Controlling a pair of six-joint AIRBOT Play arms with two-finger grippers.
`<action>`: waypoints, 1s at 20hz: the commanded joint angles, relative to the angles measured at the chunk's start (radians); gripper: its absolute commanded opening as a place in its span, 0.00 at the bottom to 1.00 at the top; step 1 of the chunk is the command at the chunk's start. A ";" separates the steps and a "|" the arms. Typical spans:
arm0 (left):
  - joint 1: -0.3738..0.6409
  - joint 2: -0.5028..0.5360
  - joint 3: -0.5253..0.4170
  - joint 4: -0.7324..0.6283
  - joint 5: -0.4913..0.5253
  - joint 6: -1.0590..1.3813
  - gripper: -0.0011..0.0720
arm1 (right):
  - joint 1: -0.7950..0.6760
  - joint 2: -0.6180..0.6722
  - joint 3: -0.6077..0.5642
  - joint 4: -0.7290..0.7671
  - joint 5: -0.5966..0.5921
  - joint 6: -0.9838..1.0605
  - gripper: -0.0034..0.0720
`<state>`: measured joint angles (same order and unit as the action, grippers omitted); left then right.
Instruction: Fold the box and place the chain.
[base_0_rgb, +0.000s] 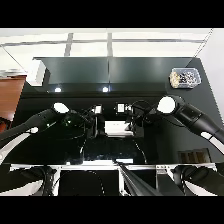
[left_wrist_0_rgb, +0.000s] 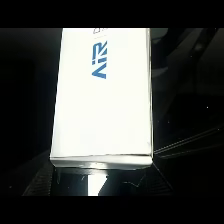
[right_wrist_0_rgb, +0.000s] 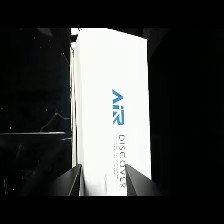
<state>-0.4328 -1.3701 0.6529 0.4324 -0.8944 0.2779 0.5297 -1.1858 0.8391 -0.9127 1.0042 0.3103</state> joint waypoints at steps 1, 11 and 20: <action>0.000 0.000 0.001 0.000 0.001 0.000 0.48 | 0.001 0.000 -0.004 0.000 0.005 0.004 0.47; 0.000 0.000 0.001 0.000 0.001 0.000 0.48 | 0.001 0.000 -0.042 0.023 -0.001 0.011 0.47; 0.000 0.000 0.001 0.000 0.001 0.000 0.48 | -0.145 0.056 0.025 0.037 0.121 0.488 0.12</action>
<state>-0.4328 -1.3701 0.6525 0.4320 -0.8940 0.2775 0.4614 -1.1454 0.8524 -0.8883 1.0576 0.5655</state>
